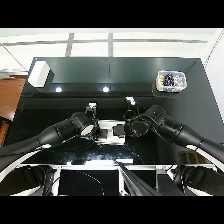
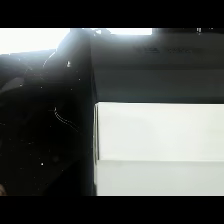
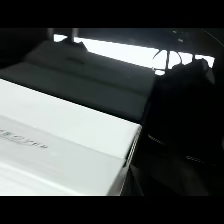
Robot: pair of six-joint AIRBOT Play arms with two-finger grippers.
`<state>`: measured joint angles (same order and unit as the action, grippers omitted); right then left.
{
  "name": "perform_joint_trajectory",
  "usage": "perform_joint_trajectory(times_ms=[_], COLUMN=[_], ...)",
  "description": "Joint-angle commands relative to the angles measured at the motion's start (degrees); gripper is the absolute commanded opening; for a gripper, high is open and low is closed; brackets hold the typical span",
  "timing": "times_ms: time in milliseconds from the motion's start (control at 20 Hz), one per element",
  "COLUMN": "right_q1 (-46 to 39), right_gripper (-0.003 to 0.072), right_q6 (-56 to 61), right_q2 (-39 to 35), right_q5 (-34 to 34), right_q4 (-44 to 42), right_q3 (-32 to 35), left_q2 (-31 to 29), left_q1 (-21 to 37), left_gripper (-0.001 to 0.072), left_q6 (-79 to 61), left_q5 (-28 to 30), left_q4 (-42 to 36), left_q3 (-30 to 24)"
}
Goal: Fold the box and place the chain.
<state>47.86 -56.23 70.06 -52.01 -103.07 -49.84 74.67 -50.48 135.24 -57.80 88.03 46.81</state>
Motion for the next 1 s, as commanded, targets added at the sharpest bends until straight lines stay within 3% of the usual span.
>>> perform_joint_trajectory(times_ms=[0,50,150,450,500,550,850,900,950], right_q1=[0.2,0.17,0.17,0.22,0.22,0.24,0.48,0.48,0.48], right_gripper=[0.043,0.0528,0.048,0.0474,0.0398,0.0369,0.0356,0.03,0.03], right_q6=[0.17,0.22,1.03,1.42,1.42,1.4,1.42,1.42,1.42], right_q2=[0.11,0.11,0.24,1.73,1.77,1.77,2.78,3.08,3.39], right_q5=[-0.28,-0.35,-0.66,-1.09,-1.07,-0.9,-0.7,-0.7,-0.63], right_q4=[-0.59,-0.46,-0.13,0.04,0.07,0.11,0.2,0.2,0.2], right_q3=[-0.46,-0.46,-0.46,-0.46,-0.46,-0.46,-0.5,-0.5,-0.5], left_q2=[0.0,0.09,0.28,0.28,0.28,0.28,0.28,0.28,0.28], left_q1=[0.07,0.07,0.07,0.04,0.04,0.07,0.04,0.04,0.04], left_gripper=[0.0031,0.0031,0.0031,0.003,0.0031,0.0031,0.0031,0.003,0.0031], left_q6=[-0.02,0.0,0.0,-0.02,0.0,0.0,0.0,0.0,0.0], left_q5=[0.2,0.24,0.15,0.09,0.09,0.11,0.09,0.09,0.09], left_q4=[0.02,0.02,-0.02,-0.02,-0.02,-0.02,-0.04,-0.04,-0.04], left_q3=[0.0,0.0,0.0,0.0,0.0,0.0,0.0,0.0,0.0])
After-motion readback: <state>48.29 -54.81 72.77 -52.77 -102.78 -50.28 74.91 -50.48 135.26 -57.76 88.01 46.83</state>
